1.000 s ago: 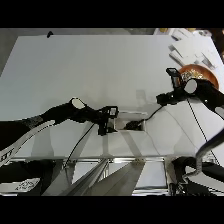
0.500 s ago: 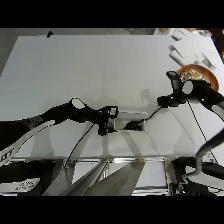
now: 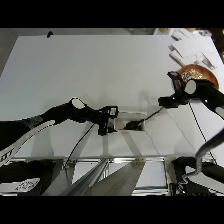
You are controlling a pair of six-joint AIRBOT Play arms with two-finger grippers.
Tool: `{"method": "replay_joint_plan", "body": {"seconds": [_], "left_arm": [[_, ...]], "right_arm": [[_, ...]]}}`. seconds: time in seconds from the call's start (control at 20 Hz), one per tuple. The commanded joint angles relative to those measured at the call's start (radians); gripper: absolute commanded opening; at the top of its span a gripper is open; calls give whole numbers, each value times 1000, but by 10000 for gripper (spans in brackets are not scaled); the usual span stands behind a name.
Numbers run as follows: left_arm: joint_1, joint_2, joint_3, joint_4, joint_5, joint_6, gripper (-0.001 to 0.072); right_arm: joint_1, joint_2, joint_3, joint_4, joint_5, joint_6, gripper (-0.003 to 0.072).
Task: Fold the box and place the chain.
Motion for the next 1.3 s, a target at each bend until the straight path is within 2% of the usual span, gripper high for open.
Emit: {"method": "replay_joint_plan", "body": {"seconds": [0.0,0.25,0.45,0.8,1.0,1.25], "left_arm": [[1,0,0,0,0,0,393],[1,0,0,0,0,0,393],[1,0,0,0,0,0,393],[1,0,0,0,0,0,393],[1,0,0,0,0,0,393],[1,0,0,0,0,0,393]], "right_arm": [[22,162,1,8,136,-2,13],[148,409,0,53,325,-2,13],[262,515,0,234,335,-3,13],[392,531,-1,432,194,-9,13],[431,528,-13,446,69,0,13],[433,491,-85,448,-6,5,14]]}}
